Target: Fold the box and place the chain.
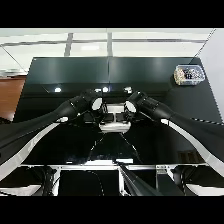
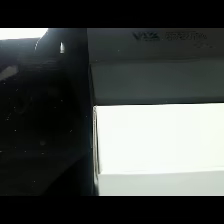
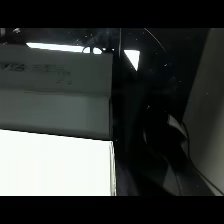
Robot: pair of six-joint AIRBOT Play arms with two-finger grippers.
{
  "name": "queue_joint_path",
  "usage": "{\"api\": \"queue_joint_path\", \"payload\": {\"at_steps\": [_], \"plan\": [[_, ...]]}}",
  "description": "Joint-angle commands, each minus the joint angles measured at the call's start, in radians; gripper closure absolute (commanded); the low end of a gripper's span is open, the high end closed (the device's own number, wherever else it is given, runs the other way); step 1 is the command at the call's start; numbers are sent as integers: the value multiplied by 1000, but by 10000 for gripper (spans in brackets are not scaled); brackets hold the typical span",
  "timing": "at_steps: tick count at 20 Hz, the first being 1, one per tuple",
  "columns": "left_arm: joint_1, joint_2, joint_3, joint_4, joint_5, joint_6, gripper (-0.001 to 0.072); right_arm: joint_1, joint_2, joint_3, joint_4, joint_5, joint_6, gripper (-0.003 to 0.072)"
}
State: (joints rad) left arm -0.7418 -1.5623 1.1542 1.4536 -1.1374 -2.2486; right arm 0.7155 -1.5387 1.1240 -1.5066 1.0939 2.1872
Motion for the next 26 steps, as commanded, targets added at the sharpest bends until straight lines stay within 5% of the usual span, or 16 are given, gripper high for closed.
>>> {"api": "queue_joint_path", "payload": {"at_steps": [1, 3, 4, 9, 10, 11, 12, 13, 14, 15, 19, 20, 21, 26], "plan": [[0, 0, 1, 0, -2, 1, 682, 1, -8, 1, 13, 4, 20, 436], [0, 0, 1, 0, -2, 1, 682, 1, -8, 1, 14, 5, 23, 642], [0, 0, 1, 0, -2, 1, 682, 1, -8, 1, 14, 5, 32, 672], [0, 0, 1, 1, -16, 1, 683, 1, -8, 1, 14, 5, 32, 669], [0, 0, 1, 1, -16, 1, 682, 1, -8, 1, 13, 5, 32, 573], [0, 0, 1, 1, -16, 1, 682, 1, -8, 1, 14, 5, 32, 390], [0, 0, 1, 1, -16, 1, 682, 1, -8, 1, 13, 6, 32, 375], [0, 0, 1, 1, -16, 1, 683, 1, -8, 1, 13, 7, 32, 403], [0, 0, 1, 1, -16, 1, 682, 1, -8, 1, 13, 9, 32, 594], [0, 0, 1, 1, -16, 1, 682, 1, -8, 1, 13, 9, 31, 672], [0, 0, 1, 1, -16, 1, 682, 1, -7, 1, 13, 10, 31, 670], [0, 0, 1, 1, -16, 1, 683, 1, -3, 1, 10, 9, 31, 620], [0, 0, 1, 1, -16, 1, 682, 1, 6, 1, 9, 5, 31, 377], [0, 0, 1, 1, -16, 1, 682, 1, 135, 2, -24, 20, -34, 334]]}}
